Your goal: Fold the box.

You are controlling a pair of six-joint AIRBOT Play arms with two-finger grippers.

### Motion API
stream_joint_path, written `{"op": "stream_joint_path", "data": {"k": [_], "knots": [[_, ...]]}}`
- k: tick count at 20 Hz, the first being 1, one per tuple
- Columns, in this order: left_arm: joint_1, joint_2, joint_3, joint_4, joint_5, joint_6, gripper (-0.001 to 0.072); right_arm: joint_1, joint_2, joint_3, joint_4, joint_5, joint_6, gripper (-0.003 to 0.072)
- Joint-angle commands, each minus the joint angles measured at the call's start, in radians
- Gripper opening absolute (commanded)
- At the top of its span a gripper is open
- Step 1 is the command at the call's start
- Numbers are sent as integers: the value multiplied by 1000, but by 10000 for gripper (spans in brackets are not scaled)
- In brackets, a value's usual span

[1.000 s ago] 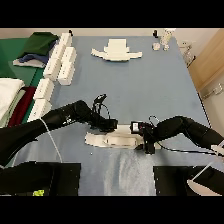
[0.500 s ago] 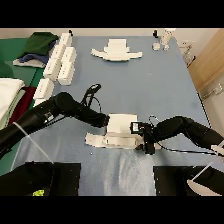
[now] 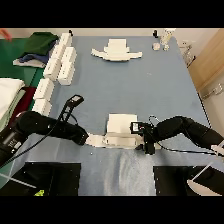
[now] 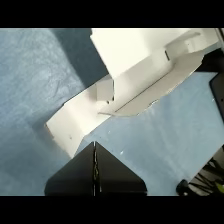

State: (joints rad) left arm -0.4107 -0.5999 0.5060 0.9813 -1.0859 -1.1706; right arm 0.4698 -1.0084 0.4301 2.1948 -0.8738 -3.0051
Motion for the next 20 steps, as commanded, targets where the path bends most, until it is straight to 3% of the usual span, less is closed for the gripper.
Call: {"op": "stream_joint_path", "data": {"k": [1,3,4,5,6,12,20], "knots": [[56,70,-77,7,-101,337,13,0,0,1,1,2,0,508],[55,58,-77,3,-64,486,15,0,0,1,1,2,0,508],[55,50,-76,3,-41,540,69,0,0,1,1,2,0,508],[55,41,-76,3,-14,568,398,0,0,1,1,2,0,508],[55,31,-76,3,10,568,535,0,0,1,1,2,0,508],[34,-54,-76,-28,51,713,529,0,0,1,1,2,0,508],[-178,-190,-36,-41,195,848,528,0,0,1,1,2,0,508]]}}
